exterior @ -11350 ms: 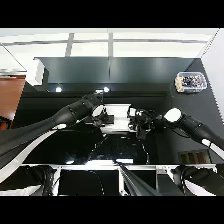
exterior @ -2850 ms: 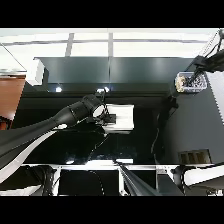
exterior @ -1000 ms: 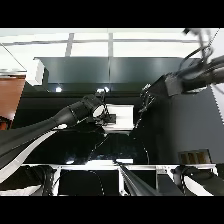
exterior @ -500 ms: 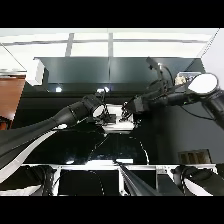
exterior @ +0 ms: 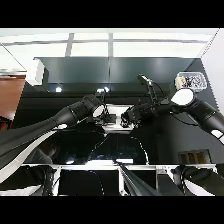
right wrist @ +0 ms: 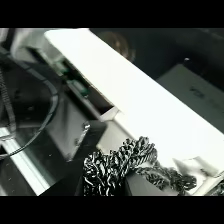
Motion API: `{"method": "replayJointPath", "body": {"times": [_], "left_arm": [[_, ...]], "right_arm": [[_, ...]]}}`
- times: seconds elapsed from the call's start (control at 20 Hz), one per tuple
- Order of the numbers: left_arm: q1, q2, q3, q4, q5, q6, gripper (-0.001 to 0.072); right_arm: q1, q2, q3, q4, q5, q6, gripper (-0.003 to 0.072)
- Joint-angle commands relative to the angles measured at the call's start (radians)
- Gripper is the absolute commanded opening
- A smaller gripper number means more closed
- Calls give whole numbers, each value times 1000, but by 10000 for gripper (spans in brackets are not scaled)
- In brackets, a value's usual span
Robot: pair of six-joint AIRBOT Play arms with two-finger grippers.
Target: Fold the box and place the chain.
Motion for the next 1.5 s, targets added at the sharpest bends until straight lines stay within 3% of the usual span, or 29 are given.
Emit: {"method": "replayJointPath", "body": {"times": [0.0,0.2,0.25,0.3,0.35,0.4,0.5,0.7,0.85,1.0,1.05,1.1,1.25,1.45], "left_arm": [[0,0,1,0,3,0,25],[0,0,1,0,2,0,25],[0,0,1,0,2,0,25],[0,0,1,0,0,0,25],[0,0,1,0,-3,0,25],[0,0,1,0,-6,0,25],[0,0,1,0,-5,0,25],[0,0,1,0,-5,0,25],[0,0,1,0,-5,0,25],[0,0,1,0,0,0,25],[0,0,1,0,0,0,25],[0,0,1,0,0,0,25],[0,0,1,0,-1,0,25],[0,0,1,0,-1,0,25]], "right_arm": [[-8,-14,-10,-1,-26,-9,237],[-223,-4,81,-35,298,-69,268],[-282,10,93,-32,357,-69,350],[-326,24,93,-23,389,-91,490],[-340,27,93,-13,397,-92,427],[-336,27,92,10,399,-103,294],[-303,27,91,40,369,-148,117],[-317,27,91,0,281,-175,146],[-325,27,77,-195,270,-238,144],[-320,27,-61,-171,131,-454,156],[-310,27,-118,-157,51,-518,499],[-291,26,-161,-161,-12,-595,714],[-224,2,-222,-197,-84,-944,709],[-169,-98,-227,-91,-98,-1299,708]]}}
